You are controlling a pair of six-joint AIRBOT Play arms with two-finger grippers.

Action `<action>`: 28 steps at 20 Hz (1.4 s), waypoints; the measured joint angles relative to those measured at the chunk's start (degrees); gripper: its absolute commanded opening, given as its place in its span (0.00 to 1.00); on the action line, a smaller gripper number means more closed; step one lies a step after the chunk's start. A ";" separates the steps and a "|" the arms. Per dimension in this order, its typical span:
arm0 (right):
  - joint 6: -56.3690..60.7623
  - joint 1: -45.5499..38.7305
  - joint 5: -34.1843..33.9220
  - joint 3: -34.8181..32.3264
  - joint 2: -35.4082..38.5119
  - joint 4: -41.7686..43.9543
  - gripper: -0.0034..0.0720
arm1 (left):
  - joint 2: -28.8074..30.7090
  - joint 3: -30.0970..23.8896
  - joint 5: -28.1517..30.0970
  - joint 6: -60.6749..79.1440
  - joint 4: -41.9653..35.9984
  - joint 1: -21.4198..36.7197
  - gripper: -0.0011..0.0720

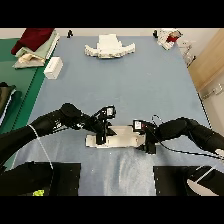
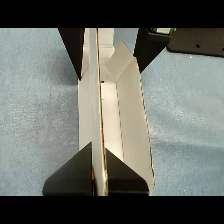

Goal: Fold the box.

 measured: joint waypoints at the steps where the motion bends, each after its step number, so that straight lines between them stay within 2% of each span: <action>1: 0.00 0.04 0.15 -0.02 0.00 0.00 0.91 | 0.00 0.00 0.00 0.00 0.00 0.00 0.04; 12: -0.04 1.49 1.40 -0.11 -1.33 0.04 0.91 | 0.00 0.00 0.02 0.00 0.00 0.00 0.04; 14: -0.07 1.51 1.79 -0.09 -1.81 0.04 0.78 | 0.00 0.00 0.04 0.00 0.00 0.00 0.04; 23: -0.07 1.53 2.16 -0.11 -2.27 -0.24 0.79 | 0.00 0.00 0.04 0.02 0.00 0.00 0.04; 24: -0.04 1.53 2.16 -0.11 -2.27 -0.26 0.79 | 0.00 0.00 0.04 0.00 0.00 0.00 0.04; 26: -0.04 1.53 2.10 -0.13 -2.27 -0.31 0.96 | 0.00 0.00 0.04 0.02 0.00 0.00 0.04; 28: -0.04 1.60 1.77 -0.15 -2.23 -0.48 0.96 | 0.00 0.00 0.04 0.00 0.00 0.00 0.04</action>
